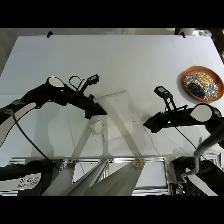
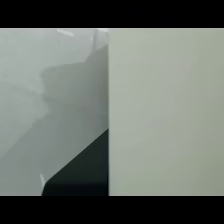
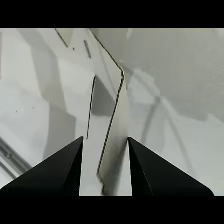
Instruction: Fold the box and place the chain.
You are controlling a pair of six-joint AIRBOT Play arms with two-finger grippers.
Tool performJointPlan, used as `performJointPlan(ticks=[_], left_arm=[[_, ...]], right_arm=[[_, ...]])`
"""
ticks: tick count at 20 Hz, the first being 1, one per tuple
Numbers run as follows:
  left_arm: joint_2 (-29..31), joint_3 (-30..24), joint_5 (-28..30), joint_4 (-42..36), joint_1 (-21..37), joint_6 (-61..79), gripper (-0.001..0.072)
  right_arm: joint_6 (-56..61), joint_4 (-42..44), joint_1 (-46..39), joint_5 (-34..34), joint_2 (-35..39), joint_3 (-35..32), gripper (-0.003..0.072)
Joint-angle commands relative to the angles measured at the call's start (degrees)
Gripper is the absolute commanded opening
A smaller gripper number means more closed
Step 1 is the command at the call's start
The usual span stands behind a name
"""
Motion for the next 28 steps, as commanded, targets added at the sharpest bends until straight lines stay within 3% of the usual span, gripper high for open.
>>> performJointPlan(ticks=[1, 4, 7, 10, 14, 17, 20, 24, 28], left_arm=[[6.0, 0.0, 3.3, 7.1, -0.4, 2.3, 0.0003], [8.7, 0.0, 4.2, 10.3, -1.6, 2.8, 0.0005], [8.6, 0.0, 3.4, 9.9, -4.7, 6.7, 0.0005], [8.6, 0.0, 2.5, 4.3, -7.9, 13.4, 0.0004], [8.0, 0.0, 11.6, 6.7, -8.5, 10.0, 0.0003], [6.3, 0.0, 14.0, 8.9, -9.6, 9.9, 0.0002], [3.1, 0.0, 17.0, 14.6, -13.1, 6.3, 0.0002], [1.7, 0.0, 26.4, 15.8, -17.6, 6.3, 0.0003], [1.7, 0.0, 28.0, 15.6, -17.8, 6.3, 0.0003]], right_arm=[[3.1, -2.3, 0.0, 1.9, 1.9, 2.1, 0.0322], [11.9, -10.2, 0.0, 4.4, 5.1, 5.4, 0.0421], [19.4, -17.8, 0.0, 6.4, 10.4, 8.4, 0.0425], [20.2, -18.4, 0.0, 6.6, 16.2, 8.7, 0.0424], [21.6, -18.4, 0.0, 8.3, 18.8, 8.7, 0.0423], [21.6, -18.4, 0.0, 8.0, 18.7, 8.7, 0.0423], [21.6, -18.4, 0.0, 8.0, 18.7, 8.7, 0.0423], [21.6, -18.4, 0.0, 8.0, 18.7, 8.7, 0.0419], [21.6, -18.4, 0.0, 8.0, 18.7, 8.7, 0.0419]])
